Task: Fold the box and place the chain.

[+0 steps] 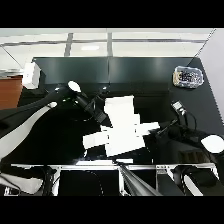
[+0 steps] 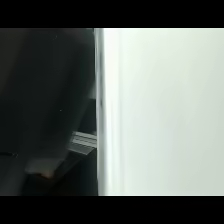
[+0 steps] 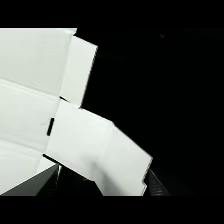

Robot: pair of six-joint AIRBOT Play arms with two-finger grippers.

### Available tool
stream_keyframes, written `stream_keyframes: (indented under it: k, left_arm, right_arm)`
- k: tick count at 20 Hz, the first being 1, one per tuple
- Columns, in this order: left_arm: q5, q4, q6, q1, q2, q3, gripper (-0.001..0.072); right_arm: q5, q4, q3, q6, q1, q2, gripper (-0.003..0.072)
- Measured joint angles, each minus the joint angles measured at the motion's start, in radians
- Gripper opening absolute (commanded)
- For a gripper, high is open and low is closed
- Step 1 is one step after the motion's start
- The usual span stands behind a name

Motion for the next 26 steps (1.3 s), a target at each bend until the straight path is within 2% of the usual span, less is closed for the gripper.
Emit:
stream_keyframes:
  k: [2,5,8,12,18,26]
  left_arm:
    - [0.106,0.002,0.043,-0.020,0.106,-0.064,0.0021]
    - [0.328,-0.005,0.135,-0.061,0.270,-0.177,0.0023]
    - [0.487,0.011,0.301,-0.090,0.348,-0.239,0.0023]
    - [0.564,0.031,0.474,-0.140,0.339,-0.267,0.0022]
    - [0.715,0.132,0.662,-0.202,0.260,-0.274,0.0024]
    - [0.766,0.254,0.705,-0.216,0.227,-0.275,0.0025]
  right_arm:
    - [0.016,-0.069,0.064,-0.002,0.000,0.000,0.0631]
    - [0.011,-0.106,0.116,-0.005,0.000,0.000,0.0631]
    - [0.006,-0.121,0.135,-0.006,0.000,0.000,0.0631]
    - [-0.009,-0.119,0.144,-0.006,0.000,0.000,0.0631]
    - [-0.021,-0.118,0.146,-0.060,0.000,0.000,0.0631]
    - [-0.058,-0.058,0.079,-0.189,0.010,-0.001,0.0631]
